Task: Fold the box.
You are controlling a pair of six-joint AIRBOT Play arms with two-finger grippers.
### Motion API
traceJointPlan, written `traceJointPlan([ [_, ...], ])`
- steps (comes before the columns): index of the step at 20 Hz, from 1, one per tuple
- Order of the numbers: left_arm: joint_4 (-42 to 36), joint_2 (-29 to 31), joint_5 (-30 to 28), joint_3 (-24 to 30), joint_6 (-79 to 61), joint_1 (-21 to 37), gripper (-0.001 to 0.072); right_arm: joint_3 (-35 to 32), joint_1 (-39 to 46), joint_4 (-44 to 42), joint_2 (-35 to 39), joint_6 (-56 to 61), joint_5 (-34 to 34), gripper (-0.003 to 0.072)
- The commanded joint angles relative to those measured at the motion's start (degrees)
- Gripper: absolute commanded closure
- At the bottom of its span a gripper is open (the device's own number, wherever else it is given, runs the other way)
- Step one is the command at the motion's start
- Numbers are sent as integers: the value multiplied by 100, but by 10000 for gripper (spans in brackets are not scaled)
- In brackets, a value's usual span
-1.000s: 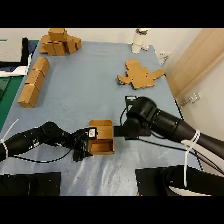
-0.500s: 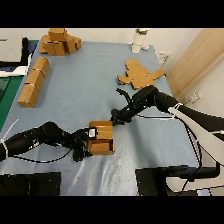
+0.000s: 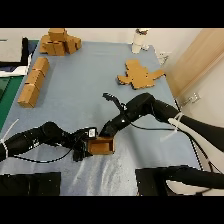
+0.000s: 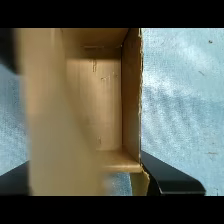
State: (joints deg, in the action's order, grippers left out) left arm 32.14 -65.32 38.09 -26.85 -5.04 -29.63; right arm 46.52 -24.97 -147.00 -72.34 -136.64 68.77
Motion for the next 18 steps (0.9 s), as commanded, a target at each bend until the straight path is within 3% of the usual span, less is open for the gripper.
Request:
traceJointPlan([
  [1, 2, -4, -2, 2, -2, -2, 308, -815, -719, 599, 1056, -295, -1414, 684],
  [5, 2, -4, -2, 2, -2, -2, 308, -1759, -1733, 1611, 2450, -284, -3077, 683],
  [7, 2, -4, 0, 2, -2, -4, 308, -2020, -2094, 2100, 2918, -286, -3499, 661],
  [8, 2, -4, 2, 2, -2, -2, 308, -2079, -2236, 2367, 3073, -293, -3530, 489],
  [9, 2, -4, -2, 2, -2, -2, 308, -2103, -2358, 2586, 3169, -328, -3519, 249],
  [10, 2, -4, -2, 2, -2, -2, 308, -2111, -2444, 2743, 3202, -428, -3501, 171],
  [18, 2, -4, -2, 2, -2, -2, 308, -2109, -2540, 2922, 2621, -748, -3626, 165],
])
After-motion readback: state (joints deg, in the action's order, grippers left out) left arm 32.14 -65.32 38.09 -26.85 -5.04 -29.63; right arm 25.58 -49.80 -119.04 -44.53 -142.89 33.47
